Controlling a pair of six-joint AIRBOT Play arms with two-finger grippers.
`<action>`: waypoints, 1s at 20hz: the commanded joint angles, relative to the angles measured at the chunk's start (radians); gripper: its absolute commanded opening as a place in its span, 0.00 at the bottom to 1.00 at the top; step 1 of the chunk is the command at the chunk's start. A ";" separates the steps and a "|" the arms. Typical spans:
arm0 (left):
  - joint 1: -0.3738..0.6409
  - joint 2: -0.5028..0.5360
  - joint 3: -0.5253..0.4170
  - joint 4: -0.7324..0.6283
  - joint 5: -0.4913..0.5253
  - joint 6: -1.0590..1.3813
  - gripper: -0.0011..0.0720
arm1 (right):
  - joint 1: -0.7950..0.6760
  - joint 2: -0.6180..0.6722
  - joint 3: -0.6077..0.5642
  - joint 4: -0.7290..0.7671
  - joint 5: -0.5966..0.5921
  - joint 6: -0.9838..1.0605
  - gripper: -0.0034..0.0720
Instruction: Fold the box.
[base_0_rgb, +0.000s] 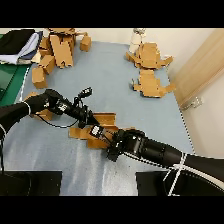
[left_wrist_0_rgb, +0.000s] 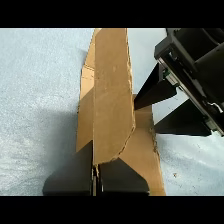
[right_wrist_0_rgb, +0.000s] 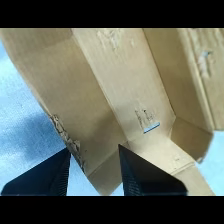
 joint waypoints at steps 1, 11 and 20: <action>0.000 0.000 0.000 0.000 0.001 0.000 0.03 | -0.008 0.005 0.000 0.012 -0.048 -0.079 0.64; 0.000 0.000 0.000 -0.001 0.001 0.000 0.03 | -0.336 0.011 -0.014 0.744 -0.153 -1.080 0.64; 0.000 0.000 0.000 -0.001 0.001 0.000 0.03 | -0.467 0.011 -0.031 0.769 -0.066 -1.120 0.64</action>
